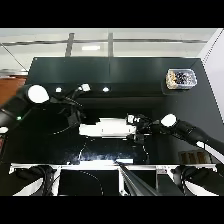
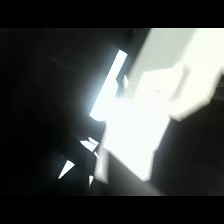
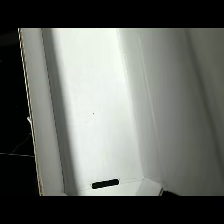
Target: Fold the box and place the chain.
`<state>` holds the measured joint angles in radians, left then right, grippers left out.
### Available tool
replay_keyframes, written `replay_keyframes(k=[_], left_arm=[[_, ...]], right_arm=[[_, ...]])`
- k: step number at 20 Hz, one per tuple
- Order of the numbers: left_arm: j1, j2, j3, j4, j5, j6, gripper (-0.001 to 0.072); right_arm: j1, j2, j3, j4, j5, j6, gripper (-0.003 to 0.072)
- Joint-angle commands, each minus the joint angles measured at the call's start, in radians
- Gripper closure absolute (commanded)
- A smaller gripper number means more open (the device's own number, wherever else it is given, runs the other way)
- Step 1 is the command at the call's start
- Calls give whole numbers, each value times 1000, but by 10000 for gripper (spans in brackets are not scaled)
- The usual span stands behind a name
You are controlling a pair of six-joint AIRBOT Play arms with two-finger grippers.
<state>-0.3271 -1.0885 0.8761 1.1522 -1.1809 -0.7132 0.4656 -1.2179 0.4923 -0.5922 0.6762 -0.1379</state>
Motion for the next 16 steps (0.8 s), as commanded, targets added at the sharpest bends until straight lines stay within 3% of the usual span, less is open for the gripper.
replay_keyframes(k=[1, 3, 8, 11, 16], left_arm=[[47, 53, -16, -96, -258, -253, 682], [27, 53, -81, -363, -235, -257, 682], [-35, 34, -257, -809, 242, -76, 681], [-84, -48, -265, -931, 396, 58, 681], [-123, -199, -231, -950, 448, 187, 683]], right_arm=[[0, -1, 1, 1, 0, 0, 214], [0, -1, 1, 1, 0, 0, 214], [0, -1, 1, 1, 0, 0, 214], [0, -1, 1, 1, 0, 0, 214], [0, -1, 1, 2, -1, 0, 214]])
